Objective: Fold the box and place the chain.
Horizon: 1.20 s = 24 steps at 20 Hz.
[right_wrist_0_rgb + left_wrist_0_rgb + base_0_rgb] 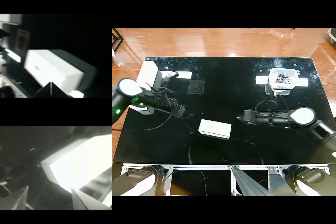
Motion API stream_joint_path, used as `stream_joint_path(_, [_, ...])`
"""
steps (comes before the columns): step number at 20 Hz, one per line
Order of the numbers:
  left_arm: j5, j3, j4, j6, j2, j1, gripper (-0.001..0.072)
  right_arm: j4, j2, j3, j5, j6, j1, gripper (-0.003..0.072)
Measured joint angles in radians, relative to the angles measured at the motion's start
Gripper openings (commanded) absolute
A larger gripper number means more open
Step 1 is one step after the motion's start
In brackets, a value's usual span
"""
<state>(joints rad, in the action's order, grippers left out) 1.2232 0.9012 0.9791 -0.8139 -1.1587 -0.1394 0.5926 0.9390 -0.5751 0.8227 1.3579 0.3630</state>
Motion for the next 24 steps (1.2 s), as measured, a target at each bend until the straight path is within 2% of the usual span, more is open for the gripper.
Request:
stream_joint_path(3, [0.019,0.036,-0.011,0.305,-0.049,-0.092,0.0633,0.158,-0.013,0.019,0.04,0.063,-0.084,0.0029])
stream_joint_path(7, [0.001,0.05,-0.034,0.642,-0.087,-0.218,0.0633,0.235,-0.018,0.037,0.055,0.097,-0.12,0.0029])
stream_joint_path(9, [-0.022,0.052,-0.042,0.726,-0.113,-0.271,0.0633,0.251,-0.019,0.041,0.061,0.104,-0.126,0.0029])
stream_joint_path(16, [-0.071,0.045,-0.051,0.787,-0.157,-0.34,0.0631,0.272,-0.019,0.044,0.056,0.121,-0.132,0.0029])
stream_joint_path(24, [-0.162,-0.012,-0.063,0.684,-0.161,-0.352,0.063,0.273,-0.019,0.044,0.03,0.127,-0.132,0.0029])
